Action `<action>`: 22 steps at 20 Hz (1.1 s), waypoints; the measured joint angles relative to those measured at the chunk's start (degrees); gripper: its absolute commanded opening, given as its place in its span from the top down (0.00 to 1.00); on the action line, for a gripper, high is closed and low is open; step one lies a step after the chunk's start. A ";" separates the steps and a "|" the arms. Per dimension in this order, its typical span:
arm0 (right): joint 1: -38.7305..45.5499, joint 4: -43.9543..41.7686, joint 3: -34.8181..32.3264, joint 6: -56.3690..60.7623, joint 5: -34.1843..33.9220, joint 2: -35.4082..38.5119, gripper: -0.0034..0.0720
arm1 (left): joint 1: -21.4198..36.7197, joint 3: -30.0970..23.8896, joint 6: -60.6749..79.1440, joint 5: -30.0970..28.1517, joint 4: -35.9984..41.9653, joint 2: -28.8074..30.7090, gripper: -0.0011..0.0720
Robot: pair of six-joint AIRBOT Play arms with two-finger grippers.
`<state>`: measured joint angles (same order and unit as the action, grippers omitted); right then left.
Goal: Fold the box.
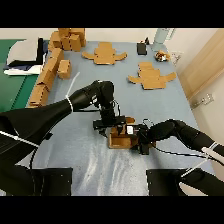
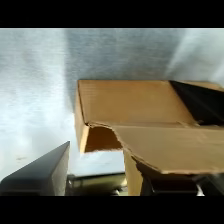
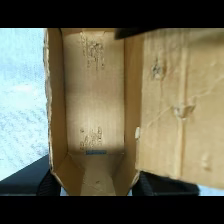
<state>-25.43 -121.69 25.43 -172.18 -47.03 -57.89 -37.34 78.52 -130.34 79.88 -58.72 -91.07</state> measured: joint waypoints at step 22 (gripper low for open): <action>0.00 0.00 0.00 0.00 0.00 0.00 0.33 | 21.27 0.17 65.72 6.60 6.84 5.01 0.96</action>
<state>-25.43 -121.69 25.43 -172.18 -47.03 -57.89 -16.08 78.70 -64.62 86.48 -51.88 -86.06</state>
